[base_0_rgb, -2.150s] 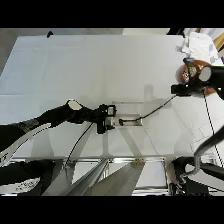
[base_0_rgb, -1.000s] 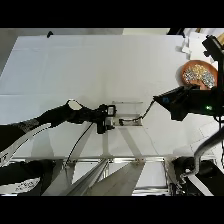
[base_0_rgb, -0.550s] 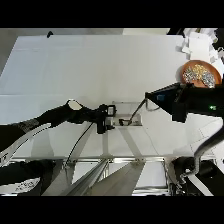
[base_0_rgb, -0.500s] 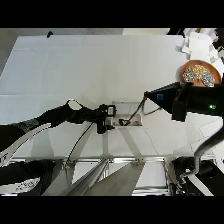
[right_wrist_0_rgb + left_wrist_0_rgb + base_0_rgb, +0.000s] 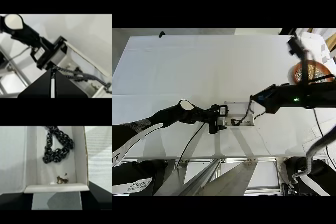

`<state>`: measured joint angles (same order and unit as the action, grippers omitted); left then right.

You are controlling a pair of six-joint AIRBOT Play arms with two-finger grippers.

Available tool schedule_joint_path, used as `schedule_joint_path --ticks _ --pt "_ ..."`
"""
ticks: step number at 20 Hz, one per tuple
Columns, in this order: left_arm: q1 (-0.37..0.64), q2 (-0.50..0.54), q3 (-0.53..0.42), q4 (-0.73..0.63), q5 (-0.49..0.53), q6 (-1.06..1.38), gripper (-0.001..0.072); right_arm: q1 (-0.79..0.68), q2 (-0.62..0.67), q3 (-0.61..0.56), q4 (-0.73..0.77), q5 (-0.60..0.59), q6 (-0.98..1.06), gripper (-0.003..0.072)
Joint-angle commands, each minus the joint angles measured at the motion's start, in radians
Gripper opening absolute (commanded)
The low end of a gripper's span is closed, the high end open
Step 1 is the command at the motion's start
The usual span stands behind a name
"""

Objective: Fold the box and place the chain.

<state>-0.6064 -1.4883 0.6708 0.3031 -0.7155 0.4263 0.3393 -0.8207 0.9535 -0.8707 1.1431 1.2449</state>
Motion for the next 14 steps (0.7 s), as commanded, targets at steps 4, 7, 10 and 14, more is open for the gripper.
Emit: schedule_joint_path --ticks 4,7,10,14 --pt "0.000 0.001 0.001 0.000 0.000 0.000 0.0271 0.196 -0.141 -0.082 -0.231 -0.135 0.076 0.0014" --pt "0.000 0.001 0.001 0.000 0.000 0.000 0.0271 0.225 -0.210 -0.105 -0.243 -0.172 0.094 0.0014" --pt "0.000 0.001 0.001 0.000 0.000 0.000 0.0271 0.249 -0.280 -0.122 -0.243 -0.188 0.094 0.0014" --pt "0.000 0.001 0.001 0.000 0.000 0.000 0.0270 0.262 -0.355 -0.122 -0.228 -0.196 0.094 0.0020"
